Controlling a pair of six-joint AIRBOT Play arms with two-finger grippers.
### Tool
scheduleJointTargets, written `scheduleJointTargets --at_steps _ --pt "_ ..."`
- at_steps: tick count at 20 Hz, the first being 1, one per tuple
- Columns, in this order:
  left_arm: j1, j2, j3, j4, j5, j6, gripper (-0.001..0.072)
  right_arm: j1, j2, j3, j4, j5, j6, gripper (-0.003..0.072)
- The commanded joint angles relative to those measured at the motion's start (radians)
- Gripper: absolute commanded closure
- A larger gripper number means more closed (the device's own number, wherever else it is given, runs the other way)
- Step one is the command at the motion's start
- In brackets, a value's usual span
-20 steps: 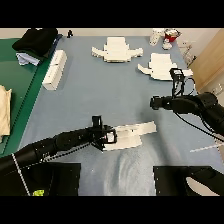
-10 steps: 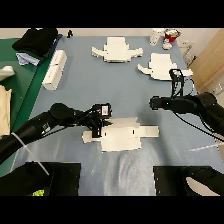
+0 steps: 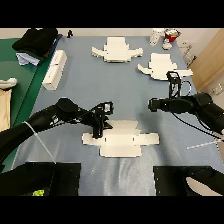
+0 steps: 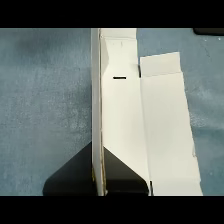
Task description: Fold the box.
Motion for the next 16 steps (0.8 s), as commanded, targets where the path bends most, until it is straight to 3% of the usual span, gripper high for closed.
scheduleJointTargets --at_steps 1,16 --pt "0.002 -0.018 0.003 -0.002 -0.010 -0.002 0.0695 0.000 -0.006 0.001 0.002 -0.006 0.000 0.0201" --pt "0.002 -0.018 -0.005 0.003 -0.063 -0.043 0.0695 0.000 -0.006 0.001 0.002 -0.014 0.000 0.0202"
